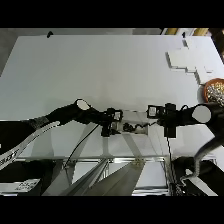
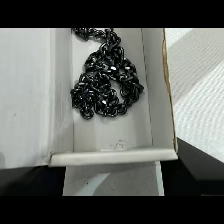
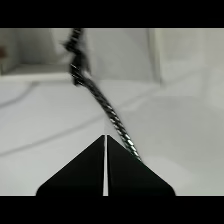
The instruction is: Fold the box and place the chain.
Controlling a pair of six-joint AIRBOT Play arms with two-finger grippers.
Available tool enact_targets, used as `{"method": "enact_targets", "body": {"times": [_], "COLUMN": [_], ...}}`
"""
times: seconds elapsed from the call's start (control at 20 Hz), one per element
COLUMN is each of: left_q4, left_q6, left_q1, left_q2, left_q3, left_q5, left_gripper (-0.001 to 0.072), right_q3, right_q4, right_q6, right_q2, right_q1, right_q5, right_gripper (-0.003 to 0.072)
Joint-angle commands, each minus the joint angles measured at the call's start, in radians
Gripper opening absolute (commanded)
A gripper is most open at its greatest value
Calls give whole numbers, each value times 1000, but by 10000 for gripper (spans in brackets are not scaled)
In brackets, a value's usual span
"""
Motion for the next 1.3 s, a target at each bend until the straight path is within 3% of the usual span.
{"method": "enact_targets", "body": {"times": [0.0, 0.05, 0.4, 0.5, 0.8, 0.85, 0.9, 1.05, 1.25], "left_q4": [0, 0, 0, 0, 0, 0, 0, 0, 0], "left_q6": [0, 0, 0, 0, 0, 0, 0, 0, 0], "left_q1": [1, 1, 1, 1, 1, 1, 1, 1, 1], "left_q2": [0, 0, 0, 0, 0, 0, 0, 0, 0], "left_q3": [1, 1, 1, 1, 1, 1, 1, 1, 1], "left_q5": [0, 0, 0, 0, 0, 0, 0, 0, 0], "left_gripper": [134, 134, 134, 134, 134, 134, 134, 134, 134], "right_q3": [-56, -80, -174, -181, -181, -181, -181, -181, -181], "right_q4": [83, 75, 233, 243, 315, 314, 309, 222, 45], "right_q6": [-126, -126, -230, -246, -246, -240, -217, -74, 248], "right_q2": [-56, -56, -56, -56, -56, -56, -56, -22, 116], "right_q1": [-14, -14, -14, -14, -13, -14, -14, -13, -13], "right_q5": [-65, -98, -285, -311, -336, -320, -288, -233, -213], "right_gripper": [310, 349, 338, 254, 231, 163, 26, 23, 23]}}
